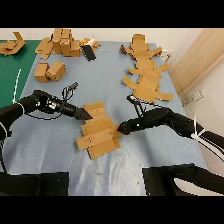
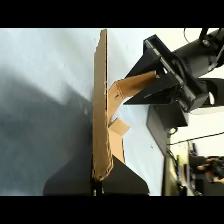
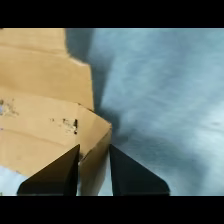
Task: Fold the box.
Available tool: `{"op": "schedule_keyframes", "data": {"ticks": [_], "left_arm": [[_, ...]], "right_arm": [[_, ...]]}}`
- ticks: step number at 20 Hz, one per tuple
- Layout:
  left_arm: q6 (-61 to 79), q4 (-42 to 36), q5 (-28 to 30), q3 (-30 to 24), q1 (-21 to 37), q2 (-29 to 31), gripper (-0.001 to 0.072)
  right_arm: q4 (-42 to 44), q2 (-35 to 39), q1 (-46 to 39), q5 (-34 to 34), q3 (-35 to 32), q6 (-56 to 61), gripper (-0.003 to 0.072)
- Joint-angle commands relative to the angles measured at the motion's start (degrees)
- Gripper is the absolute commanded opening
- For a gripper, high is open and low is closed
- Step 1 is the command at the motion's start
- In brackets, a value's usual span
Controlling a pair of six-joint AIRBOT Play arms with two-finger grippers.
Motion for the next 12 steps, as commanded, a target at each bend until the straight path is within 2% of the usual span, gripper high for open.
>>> {"op": "schedule_keyframes", "data": {"ticks": [1, 3, 5, 9, 11, 12], "left_arm": [[5.5, -3.0, 5.6, 1.0, -3.5, 1.0, 0.0013], [9.3, -2.7, 9.1, 1.2, -6.4, 3.1, 0.0013], [13.8, -1.0, 13.6, 1.1, -9.2, 5.9, 0.0013], [23.6, -0.5, 14.6, 0.3, -13.3, 11.5, 0.0013], [28.8, -1.4, 15.2, -1.1, -15.6, 13.3, 0.0013], [31.5, -1.8, 15.9, -1.8, -16.9, 13.7, 0.0013]], "right_arm": [[-12.4, 0.8, -4.7, -1.9, 3.3, 15.5, 0.0287], [-20.1, 2.3, -8.2, -5.4, 7.0, 21.4, 0.0287], [-24.1, 4.5, -10.9, -7.8, 10.1, 24.9, 0.0287], [-24.2, 9.4, -13.0, -7.9, 12.7, 29.1, 0.0272], [-22.7, 9.9, -13.0, -8.6, 12.7, 29.0, 0.0003], [-21.9, 9.8, -13.0, -8.6, 12.6, 29.0, 0.0004]]}}
